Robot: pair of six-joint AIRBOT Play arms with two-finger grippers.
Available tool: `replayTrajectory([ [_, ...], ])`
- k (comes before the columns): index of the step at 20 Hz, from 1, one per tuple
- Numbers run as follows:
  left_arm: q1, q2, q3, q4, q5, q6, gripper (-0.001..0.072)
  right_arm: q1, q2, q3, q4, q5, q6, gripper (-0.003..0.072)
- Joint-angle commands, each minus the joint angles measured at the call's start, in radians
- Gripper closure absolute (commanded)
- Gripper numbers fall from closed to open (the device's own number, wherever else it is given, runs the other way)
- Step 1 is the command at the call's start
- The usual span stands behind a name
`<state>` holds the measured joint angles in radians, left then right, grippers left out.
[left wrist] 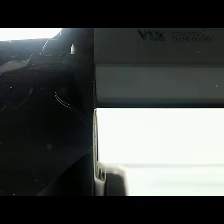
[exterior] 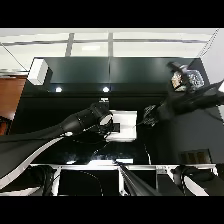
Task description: Fold the box and place the chain.
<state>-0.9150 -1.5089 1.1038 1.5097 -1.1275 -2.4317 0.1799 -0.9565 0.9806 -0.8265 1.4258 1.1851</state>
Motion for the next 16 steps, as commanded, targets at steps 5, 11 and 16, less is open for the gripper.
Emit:
replayTrajectory([
  [5, 0.000, 0.000, 0.000, -0.002, 0.000, 0.000, 0.0683, 0.223, -0.033, -0.084, 0.070, -0.218, 0.015, 0.0677],
  [11, 0.000, 0.000, 0.000, -0.004, 0.008, -0.001, 0.0683, 0.259, -0.149, -0.098, 0.035, -0.294, 0.019, 0.0676],
  [16, 0.000, 0.000, 0.000, -0.004, 0.018, 0.000, 0.0684, 0.267, -0.181, -0.158, -0.028, -0.338, 0.059, 0.0672],
])
